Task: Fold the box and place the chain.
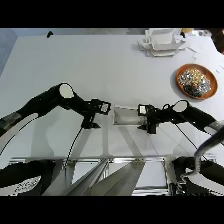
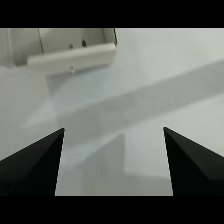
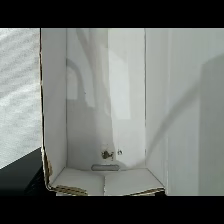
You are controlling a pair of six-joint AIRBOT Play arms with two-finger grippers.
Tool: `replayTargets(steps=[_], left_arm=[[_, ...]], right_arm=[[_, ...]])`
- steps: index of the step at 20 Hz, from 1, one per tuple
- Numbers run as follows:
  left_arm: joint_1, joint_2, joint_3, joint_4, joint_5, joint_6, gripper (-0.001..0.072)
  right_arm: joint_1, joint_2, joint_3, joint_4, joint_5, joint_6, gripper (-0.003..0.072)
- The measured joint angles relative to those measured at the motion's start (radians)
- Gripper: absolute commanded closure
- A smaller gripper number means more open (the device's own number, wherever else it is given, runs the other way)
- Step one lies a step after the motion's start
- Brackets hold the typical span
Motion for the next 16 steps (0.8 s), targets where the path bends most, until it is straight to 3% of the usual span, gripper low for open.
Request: replayTargets(steps=[7, 16], left_arm=[[0.010, -0.119, -0.014, -0.213, 0.071, 0.206, -0.0001], [-0.029, -0.164, -0.015, -0.326, 0.115, 0.233, -0.0002]], right_arm=[[0.000, 0.000, 0.000, 0.000, 0.000, 0.000, 0.0307], [0.000, 0.000, 0.000, 0.000, 0.000, -0.002, 0.0307]])
